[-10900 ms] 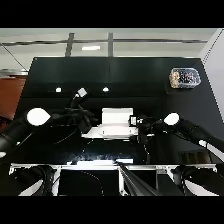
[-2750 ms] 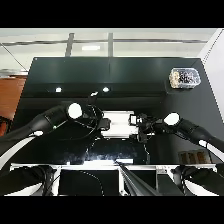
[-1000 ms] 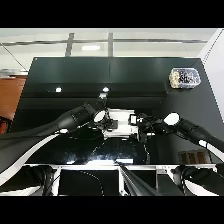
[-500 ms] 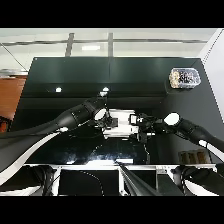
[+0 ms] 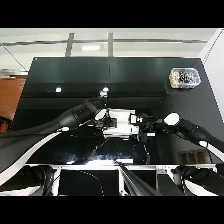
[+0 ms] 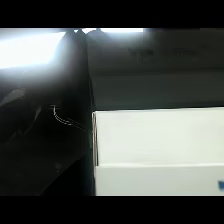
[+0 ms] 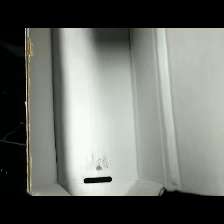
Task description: Fold the box and place the chain.
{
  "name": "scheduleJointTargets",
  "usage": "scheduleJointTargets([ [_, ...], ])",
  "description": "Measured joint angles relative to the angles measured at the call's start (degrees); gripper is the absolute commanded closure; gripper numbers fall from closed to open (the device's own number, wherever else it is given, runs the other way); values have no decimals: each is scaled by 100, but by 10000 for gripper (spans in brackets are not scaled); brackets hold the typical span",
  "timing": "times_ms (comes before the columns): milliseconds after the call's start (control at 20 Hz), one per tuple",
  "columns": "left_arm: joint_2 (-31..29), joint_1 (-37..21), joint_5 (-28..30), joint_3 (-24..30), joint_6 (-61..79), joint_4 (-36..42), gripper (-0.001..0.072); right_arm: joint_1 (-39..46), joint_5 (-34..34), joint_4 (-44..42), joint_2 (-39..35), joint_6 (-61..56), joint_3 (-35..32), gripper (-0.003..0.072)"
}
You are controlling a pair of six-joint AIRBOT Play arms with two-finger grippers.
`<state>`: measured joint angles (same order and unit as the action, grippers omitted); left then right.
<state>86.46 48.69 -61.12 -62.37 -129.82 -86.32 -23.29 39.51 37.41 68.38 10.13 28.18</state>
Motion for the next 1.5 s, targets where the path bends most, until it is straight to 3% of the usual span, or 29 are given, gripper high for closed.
scheduleJointTargets([
  [350, 2, -11, -173, 0, 61, 4, 683, 7, 168, 1134, -702, -787, 0, -21],
  [650, 2, -11, -219, 0, 46, -57, 683, -2, 428, 1115, -820, -901, 0, -19],
  [700, 2, -11, -219, 0, 46, -61, 683, -2, 483, 1082, -826, -909, 0, 18],
  [750, 2, -11, -219, 0, 44, -63, 683, 0, 535, 1034, -826, -914, 0, 141],
  [850, 2, -11, -216, 0, 44, -68, 683, -2, 612, 951, -828, -929, 0, 175],
  [900, 2, -11, -214, 0, 44, -72, 683, -2, 623, 914, -828, -929, 0, 321],
  [950, 2, -11, -212, 0, 44, -74, 683, -2, 643, 848, -826, -929, 0, 343],
  [1050, 2, -11, -212, 0, 44, -76, 683, -13, 654, 662, -796, -938, 0, 460],
  [1500, 2, -11, -155, 0, 44, -66, 683, -533, 345, 334, -645, -1504, 0, 460],
])
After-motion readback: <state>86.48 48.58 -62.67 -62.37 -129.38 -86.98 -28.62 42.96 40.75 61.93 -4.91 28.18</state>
